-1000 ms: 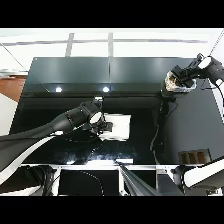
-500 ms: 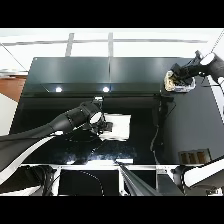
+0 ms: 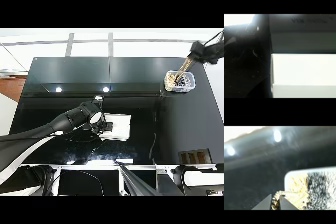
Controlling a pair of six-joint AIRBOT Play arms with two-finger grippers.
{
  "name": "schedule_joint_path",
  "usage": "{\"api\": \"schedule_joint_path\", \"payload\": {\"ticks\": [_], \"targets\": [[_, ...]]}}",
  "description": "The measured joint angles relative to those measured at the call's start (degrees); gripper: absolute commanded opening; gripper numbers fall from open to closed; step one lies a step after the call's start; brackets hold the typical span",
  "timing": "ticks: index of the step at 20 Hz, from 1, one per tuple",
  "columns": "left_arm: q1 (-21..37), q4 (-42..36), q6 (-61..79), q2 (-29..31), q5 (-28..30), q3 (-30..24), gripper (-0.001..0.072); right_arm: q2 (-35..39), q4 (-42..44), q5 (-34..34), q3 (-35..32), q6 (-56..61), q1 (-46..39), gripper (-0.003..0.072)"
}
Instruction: Fold the box and place the chain.
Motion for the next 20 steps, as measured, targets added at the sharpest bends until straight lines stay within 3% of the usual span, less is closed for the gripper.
{"api": "schedule_joint_path", "payload": {"ticks": [5, 11, 15, 20], "targets": [[0.0, -0.2, -0.02, 0.0, 0.0, 0.0, 0.0032, 11.41, 0.35, 1.51, 4.68, -3.78, -0.11, 0.0047], [0.0, -0.17, -0.02, 0.0, 0.5, 0.0, 0.0032, 21.2, 4.44, 9.53, 11.17, -6.36, -0.09, 0.0046], [0.0, -0.04, -0.02, 0.0, 0.48, 0.0, 0.0032, 25.31, 7.37, 17.73, 11.8, -7.98, 2.86, 0.0047], [0.0, 0.02, -0.02, 0.0, 0.59, 0.0, 0.0032, 30.12, 8.52, 26.32, 7.32, -9.22, 13.0, 0.0047]]}}
